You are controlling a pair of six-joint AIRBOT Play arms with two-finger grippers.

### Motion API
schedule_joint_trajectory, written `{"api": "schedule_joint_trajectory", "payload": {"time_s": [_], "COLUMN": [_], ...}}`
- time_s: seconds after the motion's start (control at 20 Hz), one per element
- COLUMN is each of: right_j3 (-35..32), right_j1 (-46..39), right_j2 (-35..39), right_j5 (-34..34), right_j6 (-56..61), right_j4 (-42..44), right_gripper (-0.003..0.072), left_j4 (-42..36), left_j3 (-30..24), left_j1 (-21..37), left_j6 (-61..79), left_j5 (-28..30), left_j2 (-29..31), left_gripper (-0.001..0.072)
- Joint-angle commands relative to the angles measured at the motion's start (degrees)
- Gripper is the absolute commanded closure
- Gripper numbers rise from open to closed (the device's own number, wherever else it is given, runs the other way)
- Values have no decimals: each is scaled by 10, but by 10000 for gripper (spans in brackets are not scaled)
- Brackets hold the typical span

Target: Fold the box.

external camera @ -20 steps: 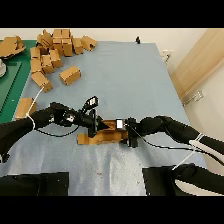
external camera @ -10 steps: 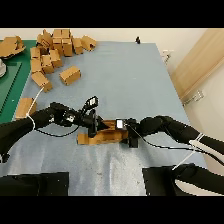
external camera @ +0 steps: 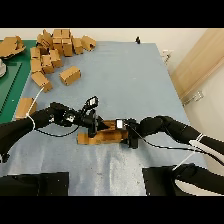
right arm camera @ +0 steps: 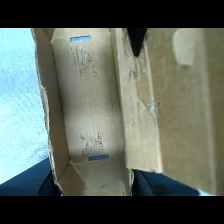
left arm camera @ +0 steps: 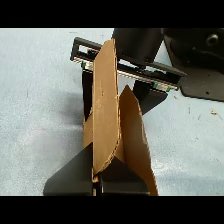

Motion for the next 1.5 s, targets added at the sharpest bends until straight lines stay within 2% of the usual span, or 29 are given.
{"api": "schedule_joint_trajectory", "payload": {"time_s": [0.0,1.0,1.05,1.1,1.3,1.45], "right_j3": [0,0,0,0,0,0], "right_j1": [2,2,2,2,2,2], "right_j2": [0,0,0,0,0,2], "right_j5": [-1,-3,-5,-7,-7,-7], "right_j6": [0,0,0,0,0,0], "right_j4": [2,2,2,2,2,2], "right_gripper": [182,182,182,182,181,181], "left_j4": [0,-2,-3,-11,0,23], "left_j3": [1,1,1,1,1,1], "left_j1": [0,1,1,1,11,41], "left_j6": [0,-2,-3,-30,-89,-123], "left_j5": [0,12,14,30,42,42], "left_j2": [0,0,0,0,18,64], "left_gripper": [699,697,558,343,326,325]}}
